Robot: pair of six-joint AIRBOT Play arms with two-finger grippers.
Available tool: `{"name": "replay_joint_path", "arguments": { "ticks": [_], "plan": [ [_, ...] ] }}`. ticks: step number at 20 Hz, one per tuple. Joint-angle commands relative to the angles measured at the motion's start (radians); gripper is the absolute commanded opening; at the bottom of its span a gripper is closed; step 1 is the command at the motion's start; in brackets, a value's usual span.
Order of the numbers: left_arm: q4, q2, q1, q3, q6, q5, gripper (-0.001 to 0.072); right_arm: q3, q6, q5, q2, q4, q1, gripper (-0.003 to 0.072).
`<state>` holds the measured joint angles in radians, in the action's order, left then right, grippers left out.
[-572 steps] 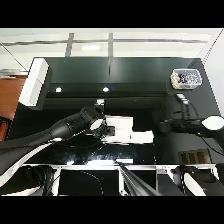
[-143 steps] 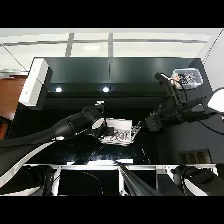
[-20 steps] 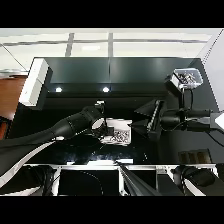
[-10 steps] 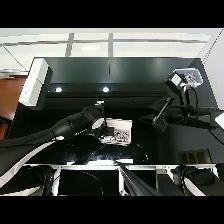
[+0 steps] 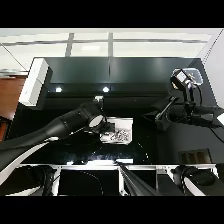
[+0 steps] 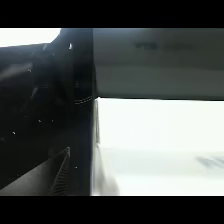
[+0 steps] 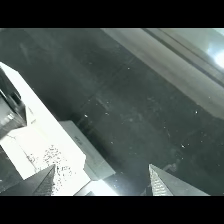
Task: Fold the box and place the chain.
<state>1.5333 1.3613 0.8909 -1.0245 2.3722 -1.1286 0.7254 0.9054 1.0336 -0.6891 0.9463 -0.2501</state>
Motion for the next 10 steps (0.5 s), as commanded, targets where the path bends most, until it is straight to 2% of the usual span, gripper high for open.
{"name": "replay_joint_path", "arguments": {
  "ticks": [1, 4, 7, 9, 10],
  "plan": [
    [0.052, -0.103, -0.007, -0.015, -0.082, -0.031, 0.0436, 0.0, 0.015, 0.0, 0.0, 0.001, 0.001, 0.0653],
    [0.093, -0.2, -0.054, -0.007, -0.219, -0.116, 0.0436, 0.0, 0.034, -0.007, 0.0, 0.0, 0.001, 0.0653],
    [0.067, -0.303, -0.185, 0.061, -0.39, -0.138, 0.0436, 0.0, 0.034, -0.006, 0.0, 0.001, 0.001, 0.0653],
    [-0.066, -0.388, -0.317, 0.152, -0.569, -0.072, 0.0436, 0.0, 0.034, -0.006, 0.0, 0.001, 0.001, 0.0653],
    [-0.211, -0.435, -0.388, 0.213, -0.735, -0.011, 0.0437, 0.0, 0.034, -0.006, 0.0, 0.001, 0.001, 0.0653]
  ]
}}
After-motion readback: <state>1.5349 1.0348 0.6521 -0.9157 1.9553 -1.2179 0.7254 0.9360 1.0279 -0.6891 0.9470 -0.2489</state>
